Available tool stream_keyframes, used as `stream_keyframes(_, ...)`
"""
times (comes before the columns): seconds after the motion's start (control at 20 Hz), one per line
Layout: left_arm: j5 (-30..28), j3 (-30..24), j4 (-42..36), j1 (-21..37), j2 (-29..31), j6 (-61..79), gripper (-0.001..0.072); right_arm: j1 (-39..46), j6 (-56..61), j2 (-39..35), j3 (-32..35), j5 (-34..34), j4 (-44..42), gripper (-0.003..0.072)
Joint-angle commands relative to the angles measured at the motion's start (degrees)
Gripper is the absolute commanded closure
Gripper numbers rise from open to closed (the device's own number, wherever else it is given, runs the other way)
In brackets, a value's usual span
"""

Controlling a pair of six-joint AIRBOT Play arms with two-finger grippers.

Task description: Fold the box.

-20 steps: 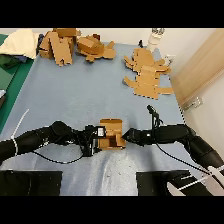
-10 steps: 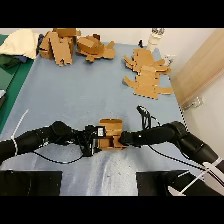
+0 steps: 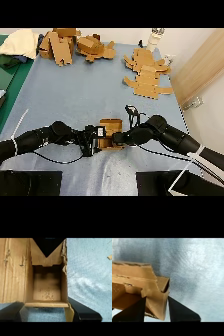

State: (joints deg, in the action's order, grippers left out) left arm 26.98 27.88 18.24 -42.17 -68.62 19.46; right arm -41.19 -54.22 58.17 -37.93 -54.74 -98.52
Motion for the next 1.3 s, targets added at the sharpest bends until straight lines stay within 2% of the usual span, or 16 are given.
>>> stream_keyframes(0.0, 0.00, 0.02, 0.00, 0.02, 0.04, 0.00, 0.0225, -1.79, 4.83, 2.62, -2.25, -3.34, 5.05, 0.0245)
stream_keyframes(0.3, 0.02, 0.02, 0.00, 0.02, 0.04, 0.00, 0.0225, -1.79, 5.60, 2.49, -3.58, -5.44, 6.99, 0.0245)
stream_keyframes(0.55, 0.00, 0.02, 0.00, 0.02, 0.04, 0.00, 0.0225, -1.75, 11.28, 2.60, -3.52, 2.10, 6.08, 0.0244)
stream_keyframes(0.8, 0.00, 0.02, 0.00, 0.02, 0.04, 0.00, 0.0225, -1.79, 11.28, 2.71, -3.52, -1.99, 6.19, 0.0244)
stream_keyframes(1.25, 0.00, 0.02, 0.00, 0.00, 0.04, 0.00, 0.0225, -2.54, 14.82, 8.07, -3.54, -2.89, 3.17, 0.0244)
